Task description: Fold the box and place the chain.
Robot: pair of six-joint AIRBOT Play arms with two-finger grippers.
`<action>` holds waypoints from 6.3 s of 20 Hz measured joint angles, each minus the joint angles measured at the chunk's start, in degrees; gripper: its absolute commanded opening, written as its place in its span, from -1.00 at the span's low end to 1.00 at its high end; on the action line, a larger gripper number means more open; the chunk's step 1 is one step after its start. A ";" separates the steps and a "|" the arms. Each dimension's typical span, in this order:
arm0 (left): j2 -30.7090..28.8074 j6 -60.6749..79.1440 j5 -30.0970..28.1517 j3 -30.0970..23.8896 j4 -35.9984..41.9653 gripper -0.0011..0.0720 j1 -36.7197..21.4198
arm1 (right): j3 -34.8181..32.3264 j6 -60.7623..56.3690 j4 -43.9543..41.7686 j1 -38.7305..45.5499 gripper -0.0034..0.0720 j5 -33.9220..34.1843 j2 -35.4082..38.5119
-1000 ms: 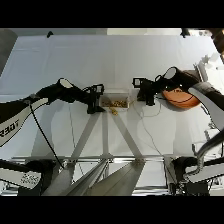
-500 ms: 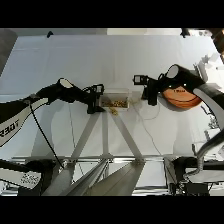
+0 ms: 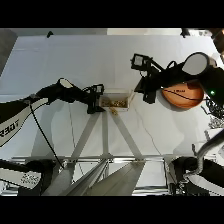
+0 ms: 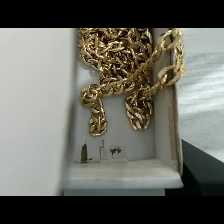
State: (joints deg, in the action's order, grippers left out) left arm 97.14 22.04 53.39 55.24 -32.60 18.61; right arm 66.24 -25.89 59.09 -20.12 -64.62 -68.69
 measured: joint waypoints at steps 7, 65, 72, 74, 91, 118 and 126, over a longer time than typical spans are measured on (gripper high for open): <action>0.00 0.00 0.00 0.00 0.00 -0.54 0.00 | 2.71 -6.14 -1.92 -6.03 -0.88 7.80 -1.57; 0.00 0.00 0.00 0.00 0.00 -0.54 0.00 | -24.65 -90.95 25.53 -32.46 -0.89 52.39 -3.91; 0.00 0.00 0.00 0.00 -0.02 -0.54 0.02 | -22.23 -89.42 27.65 -27.43 -0.88 53.62 1.55; 0.00 0.00 0.00 0.00 0.00 -0.54 0.00 | -21.70 -88.30 27.96 -24.81 -0.83 52.28 1.90; 0.00 0.00 0.00 0.00 0.00 -0.54 0.00 | -23.56 -84.43 28.83 -30.95 0.77 34.56 2.21; 0.00 0.02 -0.02 0.00 0.00 -0.54 0.00 | -24.11 -94.12 29.31 -28.68 -0.88 47.71 -11.61; 0.00 0.02 0.00 0.00 -0.02 -0.54 0.00 | -24.11 -93.90 29.31 -28.68 -0.89 46.36 -9.16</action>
State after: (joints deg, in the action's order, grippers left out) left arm 97.14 22.06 53.39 55.24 -32.62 18.61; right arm 42.13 -119.79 88.40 -48.80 -18.26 -77.84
